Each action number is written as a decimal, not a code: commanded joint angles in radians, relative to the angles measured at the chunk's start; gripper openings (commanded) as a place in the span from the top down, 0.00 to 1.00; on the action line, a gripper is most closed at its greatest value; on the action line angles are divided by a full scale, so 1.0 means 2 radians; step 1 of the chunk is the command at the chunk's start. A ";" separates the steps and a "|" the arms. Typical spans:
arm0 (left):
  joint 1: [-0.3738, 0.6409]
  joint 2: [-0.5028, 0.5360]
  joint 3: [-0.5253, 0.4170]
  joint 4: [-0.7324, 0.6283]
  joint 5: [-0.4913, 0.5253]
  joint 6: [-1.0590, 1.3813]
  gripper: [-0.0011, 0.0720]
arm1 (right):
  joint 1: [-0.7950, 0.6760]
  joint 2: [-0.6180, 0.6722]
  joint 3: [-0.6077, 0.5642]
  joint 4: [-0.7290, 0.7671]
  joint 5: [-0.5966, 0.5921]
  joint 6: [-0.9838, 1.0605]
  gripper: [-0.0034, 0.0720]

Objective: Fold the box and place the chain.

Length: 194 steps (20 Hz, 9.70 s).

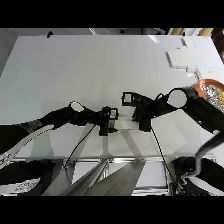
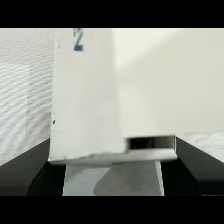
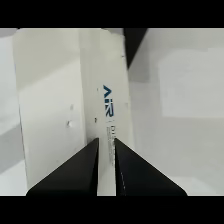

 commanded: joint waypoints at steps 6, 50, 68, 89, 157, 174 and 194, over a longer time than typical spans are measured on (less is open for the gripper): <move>0.000 0.000 0.000 0.000 0.000 0.000 0.61 | 0.057 0.013 -0.029 -0.002 -0.011 -0.011 0.68; 0.000 0.000 0.000 0.000 0.000 0.000 0.61 | 0.069 0.037 -0.065 -0.048 -0.077 0.006 0.59; 0.000 0.000 0.000 0.000 0.000 0.000 0.61 | 0.069 -0.003 -0.066 -0.033 -0.089 0.006 0.91; 0.000 0.000 0.000 0.000 0.000 0.000 0.61 | 0.060 0.055 -0.067 -0.078 -0.068 0.034 0.93; 0.649 0.227 0.000 0.521 -0.023 -0.855 0.55 | -0.240 0.118 -0.044 -0.138 0.136 0.126 0.93; 0.596 0.306 0.000 0.590 -0.084 -0.928 0.04 | -0.240 0.118 -0.044 -0.138 0.136 0.126 0.93; 0.540 0.397 0.000 0.592 -0.105 -0.950 0.04 | -0.240 0.118 -0.044 -0.138 0.136 0.125 0.93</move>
